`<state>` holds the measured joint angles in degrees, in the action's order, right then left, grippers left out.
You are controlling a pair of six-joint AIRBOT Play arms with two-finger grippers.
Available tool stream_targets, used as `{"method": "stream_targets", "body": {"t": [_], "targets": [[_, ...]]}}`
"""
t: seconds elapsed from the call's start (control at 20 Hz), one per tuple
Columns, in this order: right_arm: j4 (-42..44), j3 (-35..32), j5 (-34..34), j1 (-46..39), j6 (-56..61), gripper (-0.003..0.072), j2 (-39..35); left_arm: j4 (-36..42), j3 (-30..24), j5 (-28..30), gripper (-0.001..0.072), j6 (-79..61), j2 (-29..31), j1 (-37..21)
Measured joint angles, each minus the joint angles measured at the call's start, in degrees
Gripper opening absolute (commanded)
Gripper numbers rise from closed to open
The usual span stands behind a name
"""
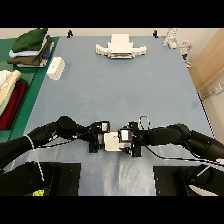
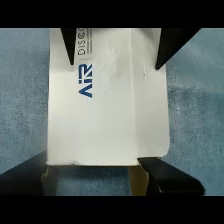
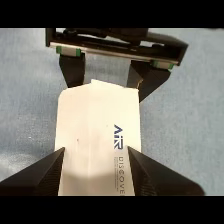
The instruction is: Fold the box.
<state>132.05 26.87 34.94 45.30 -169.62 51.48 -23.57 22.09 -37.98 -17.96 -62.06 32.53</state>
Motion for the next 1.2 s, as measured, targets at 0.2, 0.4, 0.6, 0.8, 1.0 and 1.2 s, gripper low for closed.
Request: {"method": "stream_targets", "body": {"t": [0.2,0.4,0.6,0.8,1.0,1.2], "targets": [[-1.2,0.0,-0.3,0.1,-1.6,0.0608,0.7,0.0,0.0,0.0,0.0501,0.0,0.0,0.0],[-3.7,0.2,-1.4,0.1,-2.2,0.0608,0.7,0.0,0.0,0.0,0.0501,0.2,0.0,0.0],[-4.9,0.5,-1.9,0.1,-2.4,0.0608,-0.3,0.1,0.0,0.1,0.0501,0.2,0.0,0.0],[-5.1,0.6,-2.4,0.1,-2.5,0.0608,-1.6,0.0,0.0,0.1,0.0501,0.0,0.0,0.0],[-5.2,0.7,-3.0,0.1,-2.5,0.0608,-2.9,0.0,0.0,0.0,0.0501,0.0,0.0,0.0],[-5.2,0.7,-3.9,0.1,-2.5,0.05,-3.8,0.0,0.0,0.0,0.0501,0.0,0.0,0.0]]}}
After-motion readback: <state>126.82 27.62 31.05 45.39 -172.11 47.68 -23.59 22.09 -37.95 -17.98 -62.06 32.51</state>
